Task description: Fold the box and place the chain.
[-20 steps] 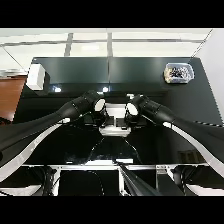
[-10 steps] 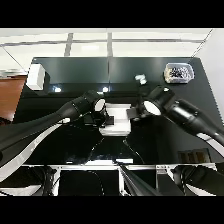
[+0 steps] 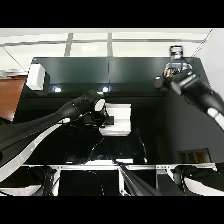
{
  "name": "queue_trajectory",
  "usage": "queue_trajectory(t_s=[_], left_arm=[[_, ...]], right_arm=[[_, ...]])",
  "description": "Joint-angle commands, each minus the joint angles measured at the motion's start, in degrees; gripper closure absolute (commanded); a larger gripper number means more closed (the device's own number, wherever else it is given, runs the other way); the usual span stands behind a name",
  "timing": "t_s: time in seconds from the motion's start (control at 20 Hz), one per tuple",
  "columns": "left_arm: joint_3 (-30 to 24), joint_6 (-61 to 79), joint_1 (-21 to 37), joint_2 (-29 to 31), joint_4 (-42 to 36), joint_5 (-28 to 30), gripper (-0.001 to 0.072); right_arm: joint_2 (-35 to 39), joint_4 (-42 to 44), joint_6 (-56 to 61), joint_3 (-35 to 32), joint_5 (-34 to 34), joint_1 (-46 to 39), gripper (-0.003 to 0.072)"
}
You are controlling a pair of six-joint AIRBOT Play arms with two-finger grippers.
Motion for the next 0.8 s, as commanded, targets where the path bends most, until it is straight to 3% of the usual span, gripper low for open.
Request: queue_trajectory(t_s=[0.0,0.2,0.35,0.4,0.45,0.5,0.75], left_arm=[[0.0,0.0,0.0,0.0,0.2,0.0,0.0684],[0.0,0.0,0.0,0.0,0.2,0.0,0.0684],[0.0,0.0,0.0,0.0,0.2,0.0,0.0684],[0.0,0.0,0.0,0.0,0.2,0.0,0.0684],[0.0,0.0,0.0,0.0,0.2,-0.1,0.0684],[0.0,0.0,0.0,0.0,0.2,-0.1,0.0684],[0.0,0.0,0.0,0.0,0.2,-0.2,0.0684]], right_arm=[[-11.5,11.3,-6.2,11.6,0.6,-12.3,-0.0034],[-27.5,19.8,-10.0,35.7,15.0,-19.9,-0.0034],[-34.9,20.7,-12.5,45.9,19.6,-21.9,-0.0034],[-36.5,20.8,-12.8,47.4,19.9,-22.3,-0.0015],[-37.6,21.1,-12.9,48.2,19.8,-22.5,0.0083],[-38.7,22.1,-13.4,48.8,19.5,-22.6,0.0128],[-41.4,25.3,-14.6,49.0,16.1,-22.6,0.0128]])
